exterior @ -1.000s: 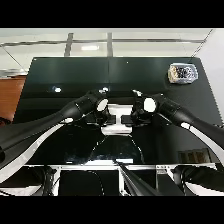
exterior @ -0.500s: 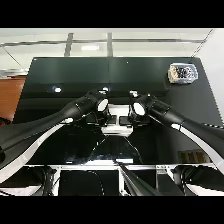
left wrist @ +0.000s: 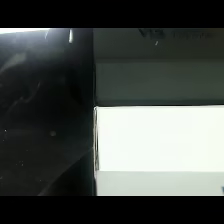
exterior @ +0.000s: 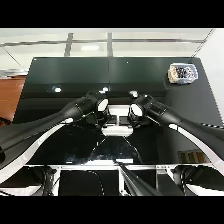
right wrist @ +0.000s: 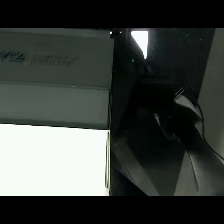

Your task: Fold the box and place the chain.

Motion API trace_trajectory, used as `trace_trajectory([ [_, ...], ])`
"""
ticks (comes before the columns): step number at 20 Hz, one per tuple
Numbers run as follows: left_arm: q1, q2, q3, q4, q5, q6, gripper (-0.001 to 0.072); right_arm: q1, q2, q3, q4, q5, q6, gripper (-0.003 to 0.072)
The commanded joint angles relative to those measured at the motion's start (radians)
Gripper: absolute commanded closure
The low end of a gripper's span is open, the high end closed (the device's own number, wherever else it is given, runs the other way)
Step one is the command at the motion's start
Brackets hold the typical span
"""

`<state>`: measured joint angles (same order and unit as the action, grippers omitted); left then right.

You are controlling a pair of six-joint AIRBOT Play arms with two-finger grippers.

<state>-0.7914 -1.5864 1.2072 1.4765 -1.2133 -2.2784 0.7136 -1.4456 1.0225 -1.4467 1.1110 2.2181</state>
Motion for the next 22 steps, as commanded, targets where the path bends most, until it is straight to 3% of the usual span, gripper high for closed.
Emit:
trace_trajectory([
  [1,0.0,-0.001,0.001,0.003,0.0,0.004,0.0683,0.001,-0.002,0.001,0.0,0.005,0.001,0.0672],
  [2,0.0,-0.001,0.001,0.003,0.0,0.004,0.0682,0.001,-0.002,0.001,0.0,0.005,0.001,0.0668],
  [3,0.0,-0.001,0.001,0.003,0.0,0.004,0.0683,-0.002,-0.002,0.001,0.004,0.007,0.001,0.0564],
  [4,0.0,-0.001,0.001,0.002,-0.001,0.004,0.0682,-0.003,-0.001,0.001,0.013,0.013,0.0,0.0408],
  [8,0.0,-0.001,0.001,0.003,-0.001,0.004,0.0683,-0.009,-0.001,0.004,0.014,0.09,-0.004,0.0411],
  [19,0.0,-0.001,0.001,0.003,0.0,0.004,0.0683,-0.009,-0.027,0.003,0.043,0.023,-0.003,0.0434],
  [21,0.0,-0.001,0.001,0.003,0.0,0.004,0.0682,-0.009,-0.027,0.003,0.043,0.022,-0.003,0.0522],
  [22,0.0,-0.001,0.001,0.003,0.0,0.004,0.0683,-0.009,-0.027,0.003,0.043,0.021,-0.003,0.0638],
])
